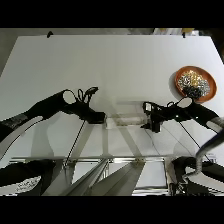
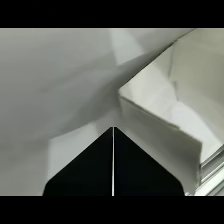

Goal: Fold the box and place the chain.

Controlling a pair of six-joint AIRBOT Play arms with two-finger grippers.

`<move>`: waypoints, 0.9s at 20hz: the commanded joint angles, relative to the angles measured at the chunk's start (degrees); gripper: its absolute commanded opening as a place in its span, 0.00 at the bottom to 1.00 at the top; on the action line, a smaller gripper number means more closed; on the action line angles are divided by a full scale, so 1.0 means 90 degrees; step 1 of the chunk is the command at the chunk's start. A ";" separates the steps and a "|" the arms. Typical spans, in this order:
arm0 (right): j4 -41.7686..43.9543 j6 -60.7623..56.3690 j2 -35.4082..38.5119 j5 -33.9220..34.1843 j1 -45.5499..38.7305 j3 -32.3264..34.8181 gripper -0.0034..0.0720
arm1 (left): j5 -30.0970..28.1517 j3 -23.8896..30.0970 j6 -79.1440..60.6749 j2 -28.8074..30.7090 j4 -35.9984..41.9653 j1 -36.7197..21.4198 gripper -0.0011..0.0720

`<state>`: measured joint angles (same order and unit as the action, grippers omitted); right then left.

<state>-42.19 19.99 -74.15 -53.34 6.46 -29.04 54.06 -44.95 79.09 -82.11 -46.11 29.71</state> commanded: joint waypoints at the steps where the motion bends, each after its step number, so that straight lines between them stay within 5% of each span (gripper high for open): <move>1: 0.0000 0.0000 -0.0002 -0.0002 0.0002 -0.0002 0.52 | -0.0410 -0.0005 0.0095 -0.0155 0.0726 0.0323 0.02; 9: 0.0000 0.0002 -0.0002 -0.0002 0.0002 -0.0002 0.52 | -0.0763 -0.0007 0.0129 0.0425 0.0911 0.0692 0.04; 11: 0.0000 0.0002 -0.0002 -0.0002 0.0002 -0.0002 0.52 | -0.0945 -0.0010 0.0265 0.0534 0.0908 0.0775 0.15; 18: 0.0000 0.0000 -0.0002 -0.0002 0.0002 -0.0002 0.52 | -0.1064 -0.0022 0.0432 0.0583 0.0903 0.0877 0.25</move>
<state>-42.22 20.01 -74.15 -53.36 6.46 -29.04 45.36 -45.08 82.17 -77.14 -38.15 37.39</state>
